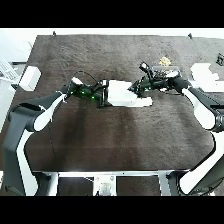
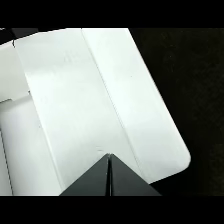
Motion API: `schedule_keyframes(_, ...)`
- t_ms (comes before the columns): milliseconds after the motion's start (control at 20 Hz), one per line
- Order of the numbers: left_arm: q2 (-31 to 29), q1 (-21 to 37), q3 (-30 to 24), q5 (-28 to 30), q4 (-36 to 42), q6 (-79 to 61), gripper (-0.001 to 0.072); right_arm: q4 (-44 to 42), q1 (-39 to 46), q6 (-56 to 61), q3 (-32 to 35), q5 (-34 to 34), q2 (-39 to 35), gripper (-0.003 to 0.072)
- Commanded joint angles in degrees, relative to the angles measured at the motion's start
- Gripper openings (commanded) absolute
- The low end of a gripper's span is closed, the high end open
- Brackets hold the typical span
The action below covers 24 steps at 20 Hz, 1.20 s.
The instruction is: Fold the box and place the chain.
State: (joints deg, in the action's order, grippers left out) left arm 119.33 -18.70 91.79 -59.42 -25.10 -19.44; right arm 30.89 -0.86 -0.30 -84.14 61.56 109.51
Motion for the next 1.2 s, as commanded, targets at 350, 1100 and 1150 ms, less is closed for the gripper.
schedule_keyframes(350, 0.00, -0.04, 0.00, 0.02, -0.09, -0.11, 0.0526, 0.74, 0.70, 0.31, -0.52, -0.07, -8.61, 0.0009)
schedule_keyframes(1100, 0.00, -0.04, 0.02, 0.26, -0.09, -0.11, 0.0526, 15.89, 3.80, -8.39, 13.73, -0.72, -16.59, 0.0632)
schedule_keyframes(1150, 0.00, -0.04, 0.00, 0.28, -0.09, -0.11, 0.0525, 15.89, 3.78, -9.01, 13.73, -0.72, -16.00, 0.0633)
